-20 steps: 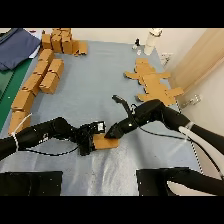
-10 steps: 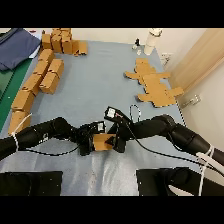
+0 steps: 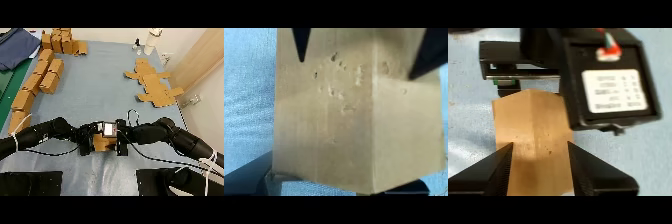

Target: Fold the box.

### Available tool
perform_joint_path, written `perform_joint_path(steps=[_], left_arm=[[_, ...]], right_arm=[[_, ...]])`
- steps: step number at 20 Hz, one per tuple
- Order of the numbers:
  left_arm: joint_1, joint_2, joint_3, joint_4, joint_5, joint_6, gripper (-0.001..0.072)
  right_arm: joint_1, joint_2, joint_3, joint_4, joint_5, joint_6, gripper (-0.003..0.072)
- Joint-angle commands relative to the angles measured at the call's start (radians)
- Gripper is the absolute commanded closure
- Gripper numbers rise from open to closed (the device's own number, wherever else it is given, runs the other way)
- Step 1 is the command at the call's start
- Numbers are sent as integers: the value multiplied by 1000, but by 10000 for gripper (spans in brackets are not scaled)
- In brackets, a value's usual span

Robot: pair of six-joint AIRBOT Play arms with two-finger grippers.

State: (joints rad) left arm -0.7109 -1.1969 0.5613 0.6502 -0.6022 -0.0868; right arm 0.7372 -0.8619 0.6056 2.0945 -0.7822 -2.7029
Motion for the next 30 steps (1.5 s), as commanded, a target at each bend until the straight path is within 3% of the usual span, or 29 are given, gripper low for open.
perform_joint_path(steps=[1,2,6,13,15,17,19,23,30], left_arm=[[0,0,0,0,0,0,235],[0,0,0,0,0,0,235],[0,0,0,0,0,0,236],[0,0,0,0,0,0,235],[0,0,0,0,0,0,235],[0,0,0,0,0,0,235],[0,0,0,0,0,0,235],[0,0,0,0,0,0,235],[0,0,0,0,0,0,235]], right_arm=[[18,10,-40,-8,35,-74,146],[18,13,-60,-8,66,-99,114],[18,21,-110,-9,219,-159,114],[18,24,-111,-3,206,-163,120],[29,47,-110,-4,206,-163,241],[32,77,-111,-5,199,-163,285],[32,84,-111,-21,196,-163,399],[32,69,-111,-22,195,-160,471],[43,2,-121,-6,164,-159,477]])
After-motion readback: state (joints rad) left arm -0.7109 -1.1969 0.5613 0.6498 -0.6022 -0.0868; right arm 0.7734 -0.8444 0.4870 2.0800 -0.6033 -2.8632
